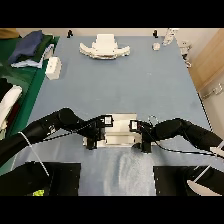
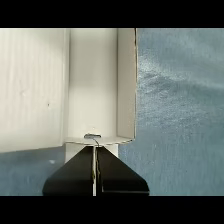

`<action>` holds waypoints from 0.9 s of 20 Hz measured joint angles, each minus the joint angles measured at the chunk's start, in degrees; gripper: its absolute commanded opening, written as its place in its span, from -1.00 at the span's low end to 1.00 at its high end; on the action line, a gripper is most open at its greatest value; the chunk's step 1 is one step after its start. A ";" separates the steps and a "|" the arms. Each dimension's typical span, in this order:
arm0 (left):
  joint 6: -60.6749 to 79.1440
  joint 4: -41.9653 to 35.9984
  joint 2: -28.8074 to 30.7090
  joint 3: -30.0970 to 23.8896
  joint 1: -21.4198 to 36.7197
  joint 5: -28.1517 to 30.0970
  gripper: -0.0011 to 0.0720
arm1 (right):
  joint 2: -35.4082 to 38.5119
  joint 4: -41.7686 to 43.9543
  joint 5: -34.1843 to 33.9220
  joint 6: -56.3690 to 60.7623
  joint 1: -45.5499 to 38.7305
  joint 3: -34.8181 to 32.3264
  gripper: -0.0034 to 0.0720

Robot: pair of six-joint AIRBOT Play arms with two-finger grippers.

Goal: Fold the box.

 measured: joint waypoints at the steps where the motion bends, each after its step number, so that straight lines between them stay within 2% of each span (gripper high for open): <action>1: 0.20 -0.55 -0.37 0.00 -0.28 0.44 -0.86 | 0.00 0.00 0.00 0.00 0.00 0.00 0.49; 8: 0.76 -3.85 -1.46 0.00 -1.03 3.87 -0.85 | 0.00 0.02 0.00 0.04 0.00 0.00 0.49; 9: 0.83 -4.24 -1.53 0.00 -1.05 3.93 -0.62 | 0.00 0.02 0.00 0.04 0.00 0.00 0.49; 10: 0.87 -4.52 -1.53 0.00 -1.07 3.91 0.14 | 0.00 0.00 0.00 0.04 0.00 0.00 0.49; 11: 0.85 -4.81 -1.55 0.00 -1.11 3.76 0.52 | 0.00 0.00 -0.02 0.09 0.00 0.00 0.49; 16: 0.44 -5.22 -1.57 0.00 -1.11 3.28 0.51 | 0.00 0.00 0.00 0.07 0.00 0.00 0.49; 17: 0.42 -5.25 -1.57 0.00 -1.11 3.23 0.12 | 0.00 0.00 0.00 0.04 0.00 0.00 0.49; 18: 0.22 -5.27 -1.57 0.00 -1.11 3.06 -0.50 | 0.00 0.00 0.00 0.04 0.00 0.00 0.49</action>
